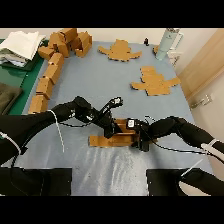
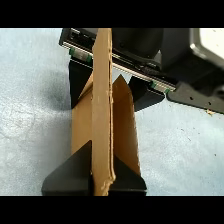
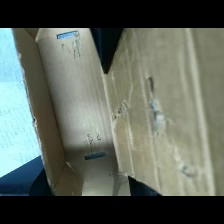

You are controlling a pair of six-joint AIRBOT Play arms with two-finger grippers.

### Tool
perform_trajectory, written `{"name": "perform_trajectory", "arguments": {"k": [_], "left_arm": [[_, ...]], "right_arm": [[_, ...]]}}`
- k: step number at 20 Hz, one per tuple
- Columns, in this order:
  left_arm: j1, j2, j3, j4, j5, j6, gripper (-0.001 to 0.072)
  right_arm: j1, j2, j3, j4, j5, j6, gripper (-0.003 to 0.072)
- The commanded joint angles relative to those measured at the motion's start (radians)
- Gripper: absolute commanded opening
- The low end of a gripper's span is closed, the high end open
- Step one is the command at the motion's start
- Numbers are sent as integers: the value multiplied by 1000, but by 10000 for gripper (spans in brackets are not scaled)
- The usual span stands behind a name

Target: Fold the box.

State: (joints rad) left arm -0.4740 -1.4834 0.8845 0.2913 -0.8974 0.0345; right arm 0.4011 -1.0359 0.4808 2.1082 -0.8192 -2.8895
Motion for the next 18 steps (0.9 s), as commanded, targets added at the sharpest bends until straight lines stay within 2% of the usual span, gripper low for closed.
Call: {"name": "perform_trajectory", "arguments": {"k": [1,3,18], "left_arm": [[0,0,0,0,1,0,16],[0,0,0,0,3,0,16],[11,0,0,1,0,-9,18]], "right_arm": [[0,-10,0,-2,3,2,554],[0,-10,0,-2,3,2,511],[0,-10,0,-2,2,2,512]]}}
